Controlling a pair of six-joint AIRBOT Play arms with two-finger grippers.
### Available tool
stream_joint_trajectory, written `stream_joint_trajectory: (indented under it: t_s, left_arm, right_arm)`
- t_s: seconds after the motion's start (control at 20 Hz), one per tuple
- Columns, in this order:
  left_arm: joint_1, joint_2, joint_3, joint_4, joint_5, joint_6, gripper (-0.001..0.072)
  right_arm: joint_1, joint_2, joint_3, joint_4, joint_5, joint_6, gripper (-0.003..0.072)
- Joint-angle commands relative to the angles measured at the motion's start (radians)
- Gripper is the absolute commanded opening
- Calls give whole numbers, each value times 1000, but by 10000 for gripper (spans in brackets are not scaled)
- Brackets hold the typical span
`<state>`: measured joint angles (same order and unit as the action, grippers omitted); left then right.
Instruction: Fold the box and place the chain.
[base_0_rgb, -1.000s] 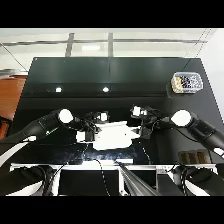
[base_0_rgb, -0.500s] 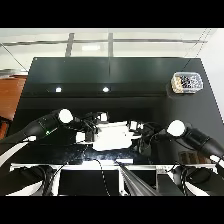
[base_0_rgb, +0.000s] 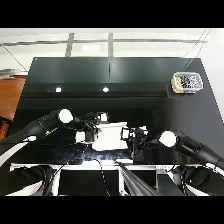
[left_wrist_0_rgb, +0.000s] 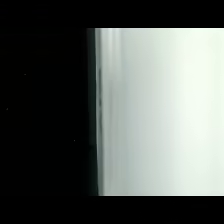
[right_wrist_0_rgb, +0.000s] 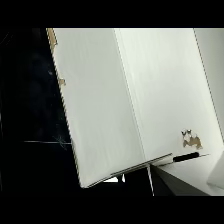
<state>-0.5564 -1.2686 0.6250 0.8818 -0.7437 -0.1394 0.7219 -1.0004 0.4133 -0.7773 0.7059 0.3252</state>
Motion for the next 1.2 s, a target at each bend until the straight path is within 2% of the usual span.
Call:
stream_joint_trajectory:
  t_s: [0.0,0.55,0.8,1.15]
  left_arm:
    - [0,0,0,0,1,0,26]
    - [0,0,0,0,2,0,26]
    - [0,0,0,0,1,0,27]
    - [0,0,0,0,-1,0,26]
  right_arm:
    - [20,0,14,17,-48,-11,700]
    - [20,-3,21,-31,-68,-105,700]
    - [19,-3,31,-44,-193,-18,701]
    - [-47,12,58,-73,-198,27,701]
